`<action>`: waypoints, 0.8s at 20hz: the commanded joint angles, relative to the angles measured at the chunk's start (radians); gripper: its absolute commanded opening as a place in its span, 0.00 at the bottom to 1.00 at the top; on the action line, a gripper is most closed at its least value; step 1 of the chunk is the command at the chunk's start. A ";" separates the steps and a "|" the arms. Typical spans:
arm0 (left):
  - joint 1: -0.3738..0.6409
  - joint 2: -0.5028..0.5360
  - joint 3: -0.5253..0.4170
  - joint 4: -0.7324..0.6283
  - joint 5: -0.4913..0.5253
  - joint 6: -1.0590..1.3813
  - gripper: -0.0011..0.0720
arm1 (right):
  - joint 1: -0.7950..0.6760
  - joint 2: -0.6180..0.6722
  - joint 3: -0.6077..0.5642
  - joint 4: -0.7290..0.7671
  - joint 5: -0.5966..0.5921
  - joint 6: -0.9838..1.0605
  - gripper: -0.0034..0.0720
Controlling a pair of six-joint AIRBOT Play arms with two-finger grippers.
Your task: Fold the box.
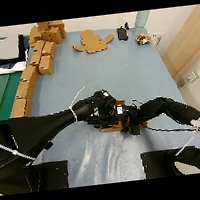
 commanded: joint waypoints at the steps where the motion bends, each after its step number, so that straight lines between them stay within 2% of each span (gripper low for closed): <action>1: 0.003 0.000 0.001 0.008 0.029 0.000 0.26 | 0.000 0.001 0.000 0.000 0.000 0.002 0.68; 2: 0.003 0.000 0.001 0.018 0.033 -0.001 0.23 | 0.000 0.001 0.000 0.000 0.000 0.002 0.68; 3: 0.003 -0.001 0.000 0.027 0.032 0.000 0.04 | 0.000 0.001 0.000 0.000 0.000 0.002 0.68; 12: 0.002 0.000 0.001 0.039 0.025 -0.007 0.04 | 0.000 0.001 0.000 0.000 0.000 0.002 0.68; 13: 0.002 0.000 0.001 0.039 0.020 -0.007 0.13 | 0.000 0.001 0.000 0.000 0.000 0.002 0.68; 14: 0.002 0.000 0.001 0.038 0.015 -0.008 0.45 | 0.000 0.001 0.000 0.000 0.000 0.002 0.68; 16: 0.003 0.000 0.001 0.036 0.001 -0.008 0.44 | 0.000 0.001 0.000 0.000 0.000 0.002 0.68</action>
